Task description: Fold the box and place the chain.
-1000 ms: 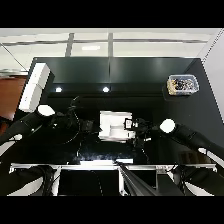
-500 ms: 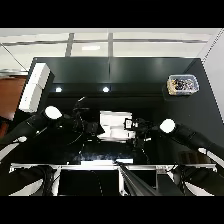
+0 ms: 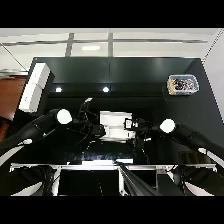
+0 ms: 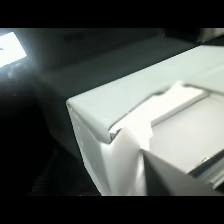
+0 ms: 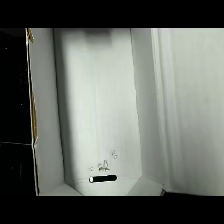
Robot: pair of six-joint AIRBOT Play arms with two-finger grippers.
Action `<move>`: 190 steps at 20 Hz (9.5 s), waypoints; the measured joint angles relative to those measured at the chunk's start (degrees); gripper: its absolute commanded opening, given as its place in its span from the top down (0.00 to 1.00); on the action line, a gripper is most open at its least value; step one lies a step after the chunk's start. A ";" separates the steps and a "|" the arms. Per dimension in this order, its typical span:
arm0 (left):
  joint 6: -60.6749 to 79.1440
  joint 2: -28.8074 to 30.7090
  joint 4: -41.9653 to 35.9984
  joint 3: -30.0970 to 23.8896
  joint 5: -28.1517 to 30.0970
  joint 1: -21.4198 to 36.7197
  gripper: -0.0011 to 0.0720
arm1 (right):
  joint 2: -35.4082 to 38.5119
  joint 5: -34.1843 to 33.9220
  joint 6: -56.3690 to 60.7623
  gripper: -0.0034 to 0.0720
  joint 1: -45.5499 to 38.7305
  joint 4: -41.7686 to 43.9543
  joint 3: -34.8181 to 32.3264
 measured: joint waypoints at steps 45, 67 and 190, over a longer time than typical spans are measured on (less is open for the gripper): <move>-42.62 -12.31 29.51 16.26 -10.69 -14.64 0.68 | 0.02 -1.33 -0.02 0.24 0.00 -0.83 0.00; -45.86 -12.55 30.60 17.03 -11.39 -14.86 0.95 | 0.02 -1.36 0.00 0.24 0.00 -0.83 0.00; -48.85 -11.72 34.29 15.74 -11.61 -14.58 0.95 | 15.32 11.67 51.36 0.92 -23.47 -7.93 0.52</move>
